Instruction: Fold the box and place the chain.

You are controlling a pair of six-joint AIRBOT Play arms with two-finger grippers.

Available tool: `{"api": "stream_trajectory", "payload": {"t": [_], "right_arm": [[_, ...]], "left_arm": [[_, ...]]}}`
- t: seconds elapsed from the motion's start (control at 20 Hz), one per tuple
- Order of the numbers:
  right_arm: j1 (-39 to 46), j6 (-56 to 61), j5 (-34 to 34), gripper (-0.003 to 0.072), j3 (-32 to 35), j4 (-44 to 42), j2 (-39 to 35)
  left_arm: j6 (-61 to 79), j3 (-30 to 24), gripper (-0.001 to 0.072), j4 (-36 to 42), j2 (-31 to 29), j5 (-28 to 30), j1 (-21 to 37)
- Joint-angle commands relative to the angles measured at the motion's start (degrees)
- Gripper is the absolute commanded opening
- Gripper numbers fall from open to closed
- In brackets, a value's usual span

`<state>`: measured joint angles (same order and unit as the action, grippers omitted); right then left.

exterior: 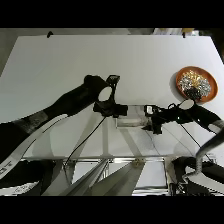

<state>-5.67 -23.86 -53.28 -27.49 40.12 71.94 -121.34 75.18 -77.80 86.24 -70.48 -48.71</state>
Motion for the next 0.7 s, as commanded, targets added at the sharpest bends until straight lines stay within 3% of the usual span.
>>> {"api": "stream_trajectory", "payload": {"t": [0.0,0.25,0.35,0.4,0.5,0.65], "right_arm": [[0.0,0.0,-0.1,0.0299,-0.1,0.0,0.0],[0.0,0.0,-0.1,0.0299,-0.1,0.0,0.0],[0.0,0.0,-0.1,0.0299,-0.1,0.0,0.0],[0.0,0.0,-0.1,0.0299,-0.1,0.0,0.0],[0.0,0.0,-0.1,0.0299,-0.1,0.0,0.0],[0.0,0.0,-0.1,0.0299,-0.1,0.0,0.0]], "left_arm": [[10.6,0.0,0.0232,3.7,-5.0,-0.9,2.3],[26.3,-0.2,0.0253,3.8,-12.5,-7.8,6.8],[35.9,-1.3,0.0591,4.8,-15.1,-12.5,9.5],[42.2,-3.1,0.0634,6.7,-16.7,-12.6,11.3],[57.6,-9.2,0.0634,11.4,-19.7,-10.8,15.0],[83.7,-21.4,0.0635,21.2,-22.3,-2.4,20.6]]}}
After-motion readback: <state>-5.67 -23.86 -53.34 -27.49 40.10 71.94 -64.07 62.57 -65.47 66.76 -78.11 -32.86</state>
